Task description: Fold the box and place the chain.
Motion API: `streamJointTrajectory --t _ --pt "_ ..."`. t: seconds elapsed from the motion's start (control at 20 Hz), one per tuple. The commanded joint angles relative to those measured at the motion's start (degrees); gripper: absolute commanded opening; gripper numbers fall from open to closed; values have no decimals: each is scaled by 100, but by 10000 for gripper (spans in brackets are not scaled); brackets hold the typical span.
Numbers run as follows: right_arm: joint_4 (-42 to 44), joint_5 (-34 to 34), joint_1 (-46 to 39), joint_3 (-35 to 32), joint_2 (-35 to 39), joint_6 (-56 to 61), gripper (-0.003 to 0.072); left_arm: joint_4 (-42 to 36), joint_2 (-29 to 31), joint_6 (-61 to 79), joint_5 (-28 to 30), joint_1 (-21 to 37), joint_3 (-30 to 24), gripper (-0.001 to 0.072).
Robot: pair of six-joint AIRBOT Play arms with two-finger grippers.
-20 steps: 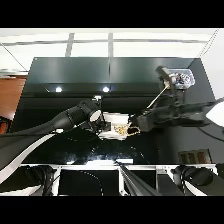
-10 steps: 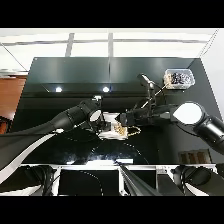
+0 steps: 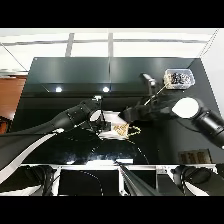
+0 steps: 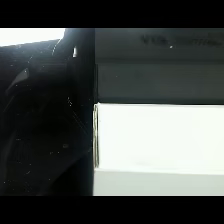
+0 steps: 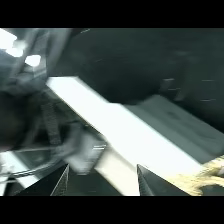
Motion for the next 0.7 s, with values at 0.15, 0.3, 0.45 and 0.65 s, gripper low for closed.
streamJointTrajectory --t 0.15,0.3,0.45,0.65 --pt "-2822 -772 -2199 -212 -122 1639 499 2 0 2 -37 2 4 31" --pt "-2426 -1939 -2767 -142 -1075 2037 680 2 0 2 -52 2 4 31" --pt "-1923 -2367 -3012 420 -2162 2299 680 -24 0 2 -70 2 4 31" --pt "-1755 -1698 -3088 1631 -3416 2426 679 -20 0 0 -79 2 4 31"
